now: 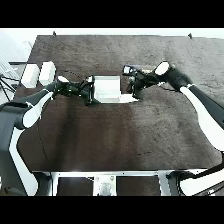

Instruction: Fold the box and place the chain.

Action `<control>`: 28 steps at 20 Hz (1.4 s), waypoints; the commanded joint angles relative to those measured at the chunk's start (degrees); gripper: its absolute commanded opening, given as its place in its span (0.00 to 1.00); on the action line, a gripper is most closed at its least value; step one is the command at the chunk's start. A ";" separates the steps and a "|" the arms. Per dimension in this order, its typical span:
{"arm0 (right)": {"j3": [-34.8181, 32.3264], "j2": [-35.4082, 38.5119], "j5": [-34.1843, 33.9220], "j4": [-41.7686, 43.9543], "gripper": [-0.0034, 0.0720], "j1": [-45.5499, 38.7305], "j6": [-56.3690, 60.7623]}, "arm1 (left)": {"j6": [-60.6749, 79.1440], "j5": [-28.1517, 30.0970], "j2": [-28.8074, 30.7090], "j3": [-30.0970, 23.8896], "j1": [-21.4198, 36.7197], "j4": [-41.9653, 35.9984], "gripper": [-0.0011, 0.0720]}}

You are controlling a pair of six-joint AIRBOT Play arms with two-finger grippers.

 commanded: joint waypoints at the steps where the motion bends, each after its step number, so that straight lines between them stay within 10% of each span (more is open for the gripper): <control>1: 0.02 2.97 0.39 -1.03 0.07 -3.76 15.54 | 0.09 0.02 0.00 -0.02 0.02 0.04 0.87; 8: -1.68 -2.38 1.97 1.73 0.06 -14.71 38.99 | 0.11 0.00 0.00 -0.02 0.02 0.07 0.87; 28: 2.36 -10.27 7.72 16.63 0.06 -4.13 38.53 | 0.09 -0.02 0.00 -0.02 0.02 0.07 0.87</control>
